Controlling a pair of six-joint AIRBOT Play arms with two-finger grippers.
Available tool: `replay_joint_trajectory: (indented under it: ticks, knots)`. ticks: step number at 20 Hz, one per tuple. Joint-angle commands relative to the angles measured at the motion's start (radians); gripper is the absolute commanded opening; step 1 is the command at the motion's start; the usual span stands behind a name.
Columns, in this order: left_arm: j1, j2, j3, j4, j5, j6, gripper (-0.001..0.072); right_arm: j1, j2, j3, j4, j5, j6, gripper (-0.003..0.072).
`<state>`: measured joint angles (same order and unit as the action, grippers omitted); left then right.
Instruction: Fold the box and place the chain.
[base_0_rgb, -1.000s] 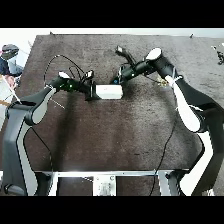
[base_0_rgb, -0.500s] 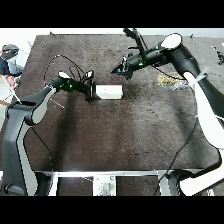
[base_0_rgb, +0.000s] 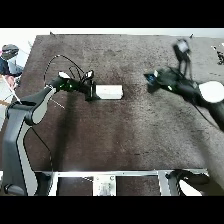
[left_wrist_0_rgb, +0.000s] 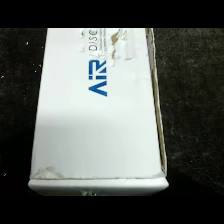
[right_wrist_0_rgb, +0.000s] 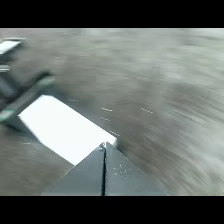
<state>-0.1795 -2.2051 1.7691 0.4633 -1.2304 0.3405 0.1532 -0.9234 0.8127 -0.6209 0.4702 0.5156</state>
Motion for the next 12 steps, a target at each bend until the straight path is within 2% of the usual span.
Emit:
replay_joint_trajectory:
  ticks: [1,4,7,9,12]
  knots:
    - [0.000,0.001,0.000,0.000,0.001,0.000,0.0409,-0.037,0.311,-0.306,-0.002,-0.256,0.010,0.0011]
    - [0.000,0.001,0.000,0.000,0.001,0.000,0.0409,-0.079,0.561,-0.497,-0.003,-0.338,0.009,0.0011]
    - [0.000,0.001,0.000,0.000,0.001,0.000,0.0409,-0.131,0.739,-0.644,-0.003,-0.344,0.008,0.0011]
    - [0.000,0.001,0.000,0.000,0.001,0.000,0.0409,-0.140,0.795,-0.693,-0.003,-0.344,0.008,0.0011]
    - [0.000,0.001,0.000,0.000,0.001,0.000,0.0409,-0.140,0.808,-0.700,-0.003,-0.347,0.008,0.0012]
